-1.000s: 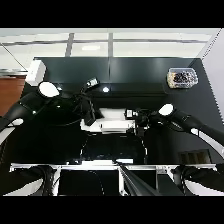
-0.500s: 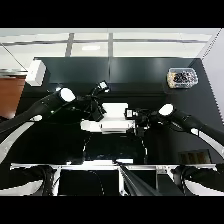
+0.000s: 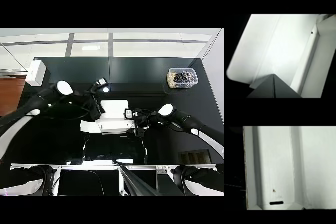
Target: Fold the box and place the chain.
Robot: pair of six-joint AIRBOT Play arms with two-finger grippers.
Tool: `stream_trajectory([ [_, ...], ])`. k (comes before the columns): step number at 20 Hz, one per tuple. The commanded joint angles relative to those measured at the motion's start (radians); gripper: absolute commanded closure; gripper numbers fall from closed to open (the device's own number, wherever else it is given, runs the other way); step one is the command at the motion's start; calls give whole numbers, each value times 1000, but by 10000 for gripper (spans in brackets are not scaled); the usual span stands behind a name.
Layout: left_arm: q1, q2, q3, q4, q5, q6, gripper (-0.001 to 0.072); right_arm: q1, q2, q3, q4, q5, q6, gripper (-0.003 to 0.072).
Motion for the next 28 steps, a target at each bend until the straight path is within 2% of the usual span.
stream_trajectory([
  [1, 79, 109, 26, 79, -84, -33, 688, 1, -1, 0, 0, 1, -1, 611],
  [3, 137, 204, -42, 73, -82, 14, 687, 1, -1, 0, 0, 1, -1, 611],
  [5, 185, 259, -148, -9, -57, 142, 680, 1, -1, 0, 0, 1, -1, 611],
  [6, 195, 261, -192, -32, -57, 198, 553, 1, -1, 0, 0, 1, -1, 611],
  [7, 191, 254, -228, -34, -44, 250, 171, 1, -1, 0, 0, 1, -1, 611],
  [8, 180, 248, -259, -36, -11, 303, -2, 1, -1, 0, 0, 1, -1, 611],
  [12, 106, 217, -330, -23, 39, 618, 5, 1, -1, 0, 0, 1, -1, 611],
  [16, 26, 169, -330, -31, 92, 605, 37, 1, -1, 0, -1, 2, -1, 611],
  [17, 6, 161, -330, -32, 99, 603, 92, 1, -1, 0, -1, 2, -1, 611],
  [19, -14, 158, -330, -37, 103, 591, 262, 1, -1, 0, -1, 2, -1, 611],
  [20, -16, 158, -330, -49, 104, 582, 303, 1, -1, 0, -1, 2, 0, 611],
  [22, -15, 158, -330, -85, 102, 582, 367, 1, -1, 0, -1, 1, -1, 611],
  [25, -15, 158, -330, -114, 109, 582, 387, 1, -1, 0, -1, 2, -1, 611],
  [26, -15, 157, -330, -115, 109, 582, 483, 1, -1, 0, -1, 2, -1, 611],
  [28, -15, 156, -330, -115, 111, 582, 510, 1, -1, 0, -1, 2, -1, 611],
])
